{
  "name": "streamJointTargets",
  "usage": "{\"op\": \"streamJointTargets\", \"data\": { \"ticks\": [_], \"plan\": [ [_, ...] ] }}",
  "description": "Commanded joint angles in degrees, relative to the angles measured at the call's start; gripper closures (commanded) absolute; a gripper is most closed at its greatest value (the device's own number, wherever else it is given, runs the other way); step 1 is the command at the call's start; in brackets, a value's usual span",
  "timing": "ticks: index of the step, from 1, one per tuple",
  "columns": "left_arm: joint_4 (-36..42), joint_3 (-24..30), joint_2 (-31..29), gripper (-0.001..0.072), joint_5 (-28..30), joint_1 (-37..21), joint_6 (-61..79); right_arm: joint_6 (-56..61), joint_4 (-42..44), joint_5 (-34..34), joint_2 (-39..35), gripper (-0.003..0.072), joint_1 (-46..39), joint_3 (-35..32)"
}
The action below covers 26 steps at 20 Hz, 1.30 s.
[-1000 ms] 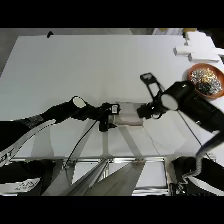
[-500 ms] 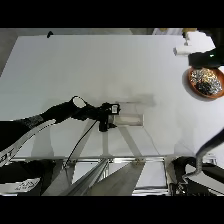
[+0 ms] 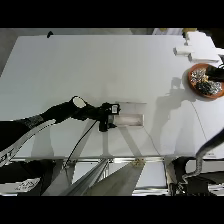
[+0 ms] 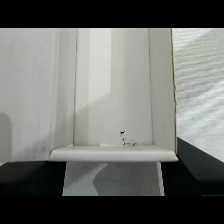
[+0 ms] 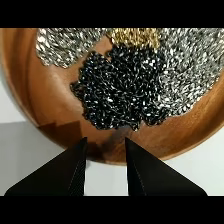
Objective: Fold the box and place the chain.
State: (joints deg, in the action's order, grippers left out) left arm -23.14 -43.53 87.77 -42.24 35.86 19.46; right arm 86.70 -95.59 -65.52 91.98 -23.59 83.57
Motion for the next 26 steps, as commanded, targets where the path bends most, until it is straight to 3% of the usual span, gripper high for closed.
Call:
{"op": "streamJointTargets", "data": {
  "ticks": [1,15,17,23,24,25,26],
  "plan": [
    [0.0,-0.04,-0.04,0.0437,0.0,-0.04,0.02,-0.2,0.04,-1.07,4.44,0.0462,-1.05,0.11],
    [0.0,-0.04,-0.04,0.0437,0.0,-0.04,0.02,-1.73,-0.42,2.05,7.96,0.0473,-1.05,0.11],
    [0.0,-0.04,-0.04,0.0437,0.0,-0.04,0.02,-1.73,-0.57,1.88,8.52,0.0538,-1.05,0.11],
    [0.0,-0.04,-0.04,0.0437,0.0,-0.04,0.02,-1.81,-1.33,1.7,9.2,0.0539,-1.05,0.11],
    [0.0,-0.04,-0.07,0.0437,0.0,-0.04,0.02,-1.84,-1.88,1.7,9.2,0.0558,-1.05,0.11],
    [0.0,-0.04,-0.04,0.0437,0.0,-0.04,0.02,-2.03,-2.29,1.7,9.2,0.066,-1.05,0.11],
    [0.0,-0.04,-0.04,0.0437,0.0,-0.04,0.02,-2.16,-2.69,1.7,9.2,0.067,-1.05,0.11]
  ]
}}
